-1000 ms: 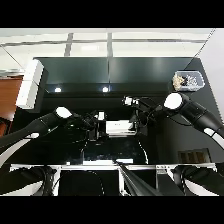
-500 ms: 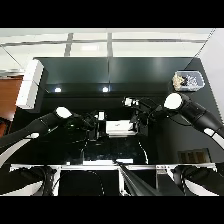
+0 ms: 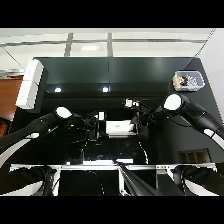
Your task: Fold the box and place the chain.
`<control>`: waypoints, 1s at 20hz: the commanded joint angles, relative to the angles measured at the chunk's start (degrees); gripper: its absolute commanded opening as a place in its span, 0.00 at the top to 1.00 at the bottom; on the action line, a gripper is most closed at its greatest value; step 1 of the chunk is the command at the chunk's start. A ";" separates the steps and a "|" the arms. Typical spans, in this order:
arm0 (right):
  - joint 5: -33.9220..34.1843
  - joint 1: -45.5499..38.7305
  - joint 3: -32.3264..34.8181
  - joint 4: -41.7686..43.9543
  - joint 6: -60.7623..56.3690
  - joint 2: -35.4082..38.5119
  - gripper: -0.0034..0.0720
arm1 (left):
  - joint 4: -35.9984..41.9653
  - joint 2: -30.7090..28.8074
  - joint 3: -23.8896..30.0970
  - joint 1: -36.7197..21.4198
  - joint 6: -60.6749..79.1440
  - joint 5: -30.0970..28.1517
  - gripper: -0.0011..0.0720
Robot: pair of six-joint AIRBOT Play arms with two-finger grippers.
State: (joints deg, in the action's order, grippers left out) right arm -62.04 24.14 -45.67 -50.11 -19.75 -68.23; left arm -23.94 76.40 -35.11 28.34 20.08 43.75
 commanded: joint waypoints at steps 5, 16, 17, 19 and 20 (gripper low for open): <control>-11.17 -3.26 -3.41 0.31 -20.17 4.90 0.51 | 0.02 0.02 -0.04 0.02 0.02 0.00 0.53; -0.17 -6.86 8.85 33.57 -32.13 -3.15 0.94 | 0.02 0.02 -0.04 0.02 0.02 0.00 0.53; -0.17 -6.54 8.83 32.98 -32.13 -4.44 0.94 | 0.00 0.02 -0.04 0.02 0.02 0.00 0.53; 0.11 -6.25 8.85 30.86 -32.24 -6.62 0.94 | 0.02 0.02 -0.04 0.02 0.02 0.00 0.53; 0.74 -6.21 8.85 29.92 -32.57 -7.48 0.94 | 0.02 0.02 -0.04 0.02 0.02 0.00 0.53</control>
